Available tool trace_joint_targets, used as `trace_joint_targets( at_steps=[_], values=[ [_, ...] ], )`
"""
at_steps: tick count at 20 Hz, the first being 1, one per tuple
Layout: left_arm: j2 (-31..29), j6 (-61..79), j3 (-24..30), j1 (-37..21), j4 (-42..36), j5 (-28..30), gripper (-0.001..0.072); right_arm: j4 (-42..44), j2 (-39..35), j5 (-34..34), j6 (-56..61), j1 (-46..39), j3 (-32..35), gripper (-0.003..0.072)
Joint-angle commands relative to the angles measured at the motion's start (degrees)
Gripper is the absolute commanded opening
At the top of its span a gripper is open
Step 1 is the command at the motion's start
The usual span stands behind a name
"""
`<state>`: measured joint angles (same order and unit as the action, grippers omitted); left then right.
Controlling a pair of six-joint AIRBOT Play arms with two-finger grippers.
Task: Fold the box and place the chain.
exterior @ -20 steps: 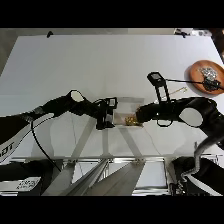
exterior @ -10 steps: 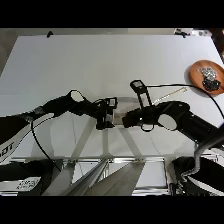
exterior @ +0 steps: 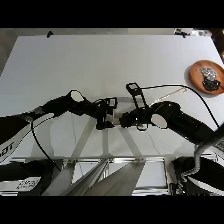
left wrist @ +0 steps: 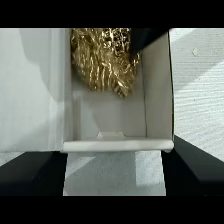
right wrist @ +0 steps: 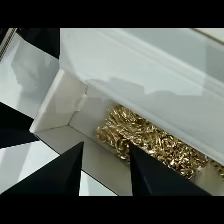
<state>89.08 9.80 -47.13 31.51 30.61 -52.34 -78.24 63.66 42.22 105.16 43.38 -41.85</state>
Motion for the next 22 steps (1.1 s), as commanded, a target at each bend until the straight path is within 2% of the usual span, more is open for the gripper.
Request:
trace_joint_targets(
  at_steps=[1,4,7,9,12,15,18,20,22],
  values=[
    [0.0,0.0,-0.1,0.0,0.0,0.0,0.0492,-1.3,0.0,0.7,0.0,0.1,0.0,0.0328],
    [0.0,0.0,-0.1,0.0,0.0,0.0,0.0492,-5.1,-2.3,2.8,0.1,0.0,0.0,0.0318],
    [0.0,0.0,-0.1,0.0,0.0,0.0,0.0492,-13.3,-9.1,8.5,4.0,-2.9,0.0,0.0318],
    [0.0,0.0,-0.1,0.0,0.0,0.0,0.0492,-19.4,-14.3,13.0,4.6,-8.7,0.0,0.0318],
    [0.0,0.0,-0.1,0.0,0.0,0.0,0.0492,-28.0,-18.9,14.6,4.5,-22.9,0.0,0.0318],
    [0.0,0.0,-0.1,0.0,0.0,0.0,0.0492,-28.0,-15.6,13.7,-1.6,-41.4,0.0,0.0317],
    [0.0,0.0,-0.1,0.0,0.0,0.0,0.0492,-27.2,-7.9,8.2,-5.4,-56.0,0.0,0.0256],
    [0.0,0.0,-0.1,0.0,0.0,0.0,0.0492,-25.3,-2.5,3.1,-8.6,-60.6,-0.1,0.0256],
    [0.0,0.0,-0.1,0.0,0.0,0.0,0.0492,-25.2,2.4,-2.7,-9.1,-61.4,-0.4,0.0250]
  ],
)
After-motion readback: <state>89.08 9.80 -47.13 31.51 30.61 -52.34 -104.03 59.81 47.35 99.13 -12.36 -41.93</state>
